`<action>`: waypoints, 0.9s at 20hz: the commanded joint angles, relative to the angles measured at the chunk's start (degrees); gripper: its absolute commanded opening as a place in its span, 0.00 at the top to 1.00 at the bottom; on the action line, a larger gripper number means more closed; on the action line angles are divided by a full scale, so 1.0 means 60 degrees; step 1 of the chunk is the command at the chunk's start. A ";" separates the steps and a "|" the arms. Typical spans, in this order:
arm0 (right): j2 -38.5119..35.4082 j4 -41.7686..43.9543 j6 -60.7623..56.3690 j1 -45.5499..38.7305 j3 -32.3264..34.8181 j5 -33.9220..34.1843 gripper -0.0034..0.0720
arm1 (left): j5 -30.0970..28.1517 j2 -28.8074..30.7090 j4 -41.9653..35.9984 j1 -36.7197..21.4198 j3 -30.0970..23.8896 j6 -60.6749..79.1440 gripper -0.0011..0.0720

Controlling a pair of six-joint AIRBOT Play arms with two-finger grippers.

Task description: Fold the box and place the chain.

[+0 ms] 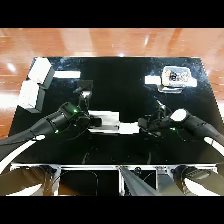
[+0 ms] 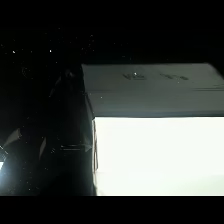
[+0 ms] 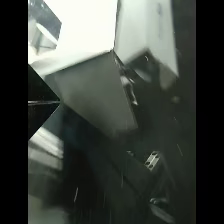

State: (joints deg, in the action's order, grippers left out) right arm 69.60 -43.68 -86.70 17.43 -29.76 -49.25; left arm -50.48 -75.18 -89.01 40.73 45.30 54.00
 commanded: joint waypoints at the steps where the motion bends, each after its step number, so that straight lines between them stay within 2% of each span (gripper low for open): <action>1: 0.0579 0.0798 0.0313 0.0798 -0.0262 0.0572 0.91 | 0.0000 0.0000 0.0004 0.0000 0.0000 -0.0007 0.95; 5: 0.0663 0.1122 0.0790 0.0867 -0.0503 0.0481 0.91 | 0.0000 0.0000 -0.0004 0.0004 0.0000 -0.0007 0.95; 6: 0.0663 0.1322 0.1075 0.0867 -0.0627 0.0302 0.84 | -0.0004 0.0000 -0.0007 0.0000 0.0000 -0.0007 0.95; 7: 0.0663 0.1428 0.1242 0.0867 -0.0812 0.0025 0.41 | 0.0000 0.0000 -0.0025 0.0004 0.0000 -0.0007 0.95; 8: 0.0663 0.1421 0.1359 0.0867 -0.1024 -0.0299 0.29 | 0.0000 0.0000 -0.0033 0.0000 0.0000 -0.0004 0.95; 10: 0.0663 0.1424 0.1588 0.0867 -0.1388 -0.0765 0.29 | 0.0000 0.0000 -0.0033 0.0000 0.0000 -0.0007 0.95; 16: 0.0663 0.1668 0.1636 0.0936 -0.1963 -0.1191 0.28 | 0.0000 0.0000 -0.0044 0.0004 0.0000 -0.0004 0.95; 17: 0.0663 0.1679 0.1632 0.1045 -0.2022 -0.1180 0.21 | -0.0004 0.0000 -0.0069 0.0004 0.0000 -0.0007 0.95; 18: 0.0663 0.1679 0.1632 0.1177 -0.2058 -0.1177 0.07 | 0.0000 0.0000 -0.0073 0.0004 0.0000 -0.0007 0.95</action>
